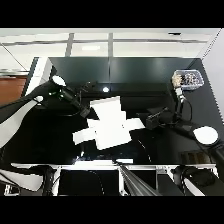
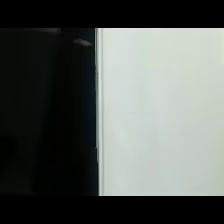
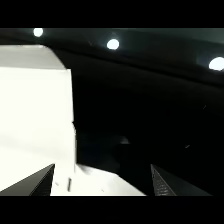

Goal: Fold the box and place the chain.

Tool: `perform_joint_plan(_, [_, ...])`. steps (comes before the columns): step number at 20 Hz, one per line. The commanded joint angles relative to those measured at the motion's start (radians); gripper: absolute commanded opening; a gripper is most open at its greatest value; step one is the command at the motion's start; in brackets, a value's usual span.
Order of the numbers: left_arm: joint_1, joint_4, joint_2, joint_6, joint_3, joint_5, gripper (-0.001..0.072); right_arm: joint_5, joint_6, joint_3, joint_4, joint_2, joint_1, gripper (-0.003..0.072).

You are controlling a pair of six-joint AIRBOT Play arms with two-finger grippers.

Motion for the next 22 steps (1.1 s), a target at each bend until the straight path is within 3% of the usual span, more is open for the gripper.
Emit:
perform_joint_plan(1, [-0.034, 0.048, 0.133, 0.055, -0.031, 0.21, 0.0018, 0.212, -0.025, 0.146, -0.338, 0.001, -0.052, 0.071])
perform_joint_plan(3, [-0.097, 0.1, 0.194, 0.214, -0.066, 0.35, 0.0022, 0.248, -0.146, 0.159, -0.35, 0.0, -0.036, 0.071])
perform_joint_plan(7, [-0.181, 0.112, 0.18, 0.306, -0.066, 0.344, 0.002, 0.261, -0.293, 0.107, -0.351, -0.033, 0.05, 0.071])
perform_joint_plan(11, [-0.257, 0.154, 0.18, 0.321, -0.077, 0.425, 0.002, 0.259, -0.366, 0.046, -0.354, -0.079, 0.117, 0.0709])
perform_joint_plan(22, [-0.262, 0.159, 0.137, 0.344, -0.101, 0.42, 0.0025, 0.267, -0.523, 0.0, -0.346, -0.126, 0.117, 0.0709])
